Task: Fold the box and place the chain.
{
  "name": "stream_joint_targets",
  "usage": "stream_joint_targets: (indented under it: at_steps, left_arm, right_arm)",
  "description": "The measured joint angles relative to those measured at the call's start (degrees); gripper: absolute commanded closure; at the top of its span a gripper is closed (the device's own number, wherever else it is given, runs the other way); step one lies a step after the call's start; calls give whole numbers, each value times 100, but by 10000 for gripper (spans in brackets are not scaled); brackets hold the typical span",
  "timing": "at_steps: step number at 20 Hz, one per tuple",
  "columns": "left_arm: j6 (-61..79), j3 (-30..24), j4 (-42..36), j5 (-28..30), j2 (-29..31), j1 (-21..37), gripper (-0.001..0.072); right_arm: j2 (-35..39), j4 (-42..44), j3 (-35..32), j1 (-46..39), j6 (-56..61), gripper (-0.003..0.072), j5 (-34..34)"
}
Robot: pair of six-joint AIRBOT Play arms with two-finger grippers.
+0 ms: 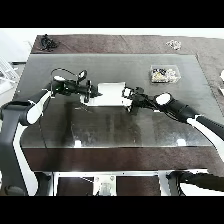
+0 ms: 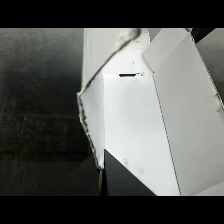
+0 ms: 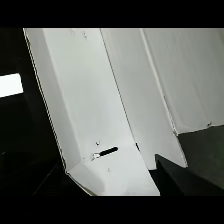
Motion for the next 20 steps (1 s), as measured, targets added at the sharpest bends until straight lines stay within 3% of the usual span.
stream_joint_targets:
  at_steps: [5,10,13,20]
  left_arm:
    - [0,0,-2,35,0,-2,688]
    - [-2,0,0,46,0,-2,688]
    - [-2,0,0,39,0,-2,688]
    - [-2,0,2,26,0,-2,688]
  right_arm:
    - [-164,535,254,-330,-603,60,435]
    - [-466,1043,649,-728,-1121,60,1344]
    - [-649,1182,848,-850,-1276,24,1766]
    - [-1008,1246,1071,-1110,-1456,24,2308]
